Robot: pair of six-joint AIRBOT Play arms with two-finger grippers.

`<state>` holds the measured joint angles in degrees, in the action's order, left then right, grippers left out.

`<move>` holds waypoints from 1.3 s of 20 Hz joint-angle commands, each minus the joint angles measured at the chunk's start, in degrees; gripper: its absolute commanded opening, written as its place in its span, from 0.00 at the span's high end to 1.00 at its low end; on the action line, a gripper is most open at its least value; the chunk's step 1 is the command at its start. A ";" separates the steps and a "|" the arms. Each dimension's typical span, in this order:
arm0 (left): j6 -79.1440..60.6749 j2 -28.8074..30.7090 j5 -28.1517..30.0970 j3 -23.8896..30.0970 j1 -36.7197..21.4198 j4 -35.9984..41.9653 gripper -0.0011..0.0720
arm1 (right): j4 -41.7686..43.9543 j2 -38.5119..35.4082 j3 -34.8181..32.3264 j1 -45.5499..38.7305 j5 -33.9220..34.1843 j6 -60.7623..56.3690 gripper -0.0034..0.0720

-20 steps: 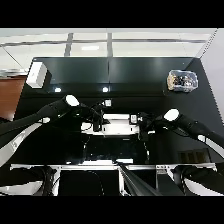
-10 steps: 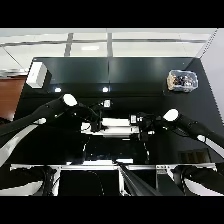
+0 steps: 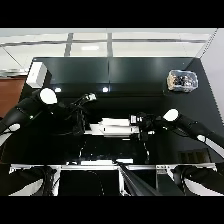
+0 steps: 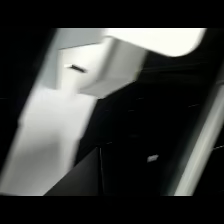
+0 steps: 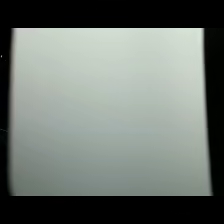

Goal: Fold the box and place the chain.

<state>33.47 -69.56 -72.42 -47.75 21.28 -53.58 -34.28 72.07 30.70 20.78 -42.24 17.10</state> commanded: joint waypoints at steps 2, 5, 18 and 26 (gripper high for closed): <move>0.39 -0.98 1.18 3.91 0.76 22.73 0.95 | -0.04 0.02 0.00 0.02 0.44 0.02 0.66; -3.74 -2.86 19.67 4.81 3.82 31.04 0.96 | -0.04 0.02 0.00 0.02 0.46 0.02 0.66; -3.67 -12.26 31.15 4.35 3.06 28.28 0.96 | -0.04 0.02 0.00 0.02 0.46 0.02 0.66; -6.08 10.10 22.53 9.73 -7.93 21.20 0.95 | -0.04 0.02 0.00 0.02 0.46 0.02 0.66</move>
<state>31.22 -65.91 -46.83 -41.17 16.47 -31.62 -34.33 72.07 30.70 20.78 -41.74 17.12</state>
